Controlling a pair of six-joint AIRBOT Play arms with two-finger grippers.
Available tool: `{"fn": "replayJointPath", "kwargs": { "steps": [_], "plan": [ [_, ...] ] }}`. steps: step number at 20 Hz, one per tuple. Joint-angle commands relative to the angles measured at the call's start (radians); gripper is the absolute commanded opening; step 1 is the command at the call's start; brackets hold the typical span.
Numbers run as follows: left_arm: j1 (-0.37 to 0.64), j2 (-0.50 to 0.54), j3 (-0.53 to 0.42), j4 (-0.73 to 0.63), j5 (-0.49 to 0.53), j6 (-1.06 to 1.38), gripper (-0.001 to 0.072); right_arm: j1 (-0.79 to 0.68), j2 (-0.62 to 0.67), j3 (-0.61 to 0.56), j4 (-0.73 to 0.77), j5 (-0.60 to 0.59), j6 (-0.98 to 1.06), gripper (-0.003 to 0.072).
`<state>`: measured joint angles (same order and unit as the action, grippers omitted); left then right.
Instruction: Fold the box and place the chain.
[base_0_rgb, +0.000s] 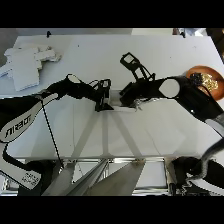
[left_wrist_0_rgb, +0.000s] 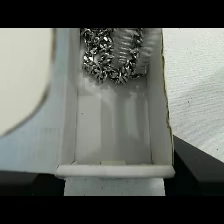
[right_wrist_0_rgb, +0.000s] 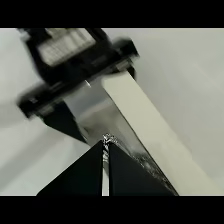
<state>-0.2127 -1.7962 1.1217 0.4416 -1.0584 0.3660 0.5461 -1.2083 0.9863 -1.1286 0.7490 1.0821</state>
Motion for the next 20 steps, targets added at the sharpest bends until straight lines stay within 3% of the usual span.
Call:
{"fn": "replayJointPath", "kwargs": {
  "steps": [1, 2, 4, 11, 14, 16, 20],
  "plan": [
    [0.001, 0.000, 0.001, 0.000, 0.000, 0.000, 0.0344, -0.001, -0.055, 0.001, -0.169, 0.060, 0.096, 0.0011],
    [0.001, 0.000, 0.001, 0.000, 0.000, 0.000, 0.0344, -0.001, -0.058, 0.001, -0.169, 0.076, 0.096, 0.0022],
    [0.001, 0.000, 0.001, 0.000, 0.000, 0.000, 0.0344, -0.001, -0.050, 0.002, -0.169, 0.101, 0.090, 0.0219],
    [0.001, 0.000, 0.001, 0.000, 0.000, 0.000, 0.0344, -0.147, 0.100, 0.002, -0.166, 0.289, -0.094, 0.0240],
    [0.001, 0.000, 0.001, 0.000, 0.000, 0.000, 0.0344, -0.285, 0.132, 0.000, -0.166, 0.363, -0.235, 0.0344],
    [0.001, 0.000, 0.001, 0.000, 0.000, 0.000, 0.0344, -0.375, 0.113, -0.018, -0.166, 0.364, -0.330, 0.0451],
    [0.001, 0.000, 0.001, 0.000, 0.000, 0.000, 0.0344, -0.440, 0.046, -0.084, -0.166, 0.297, -0.504, 0.0480]
  ]
}}
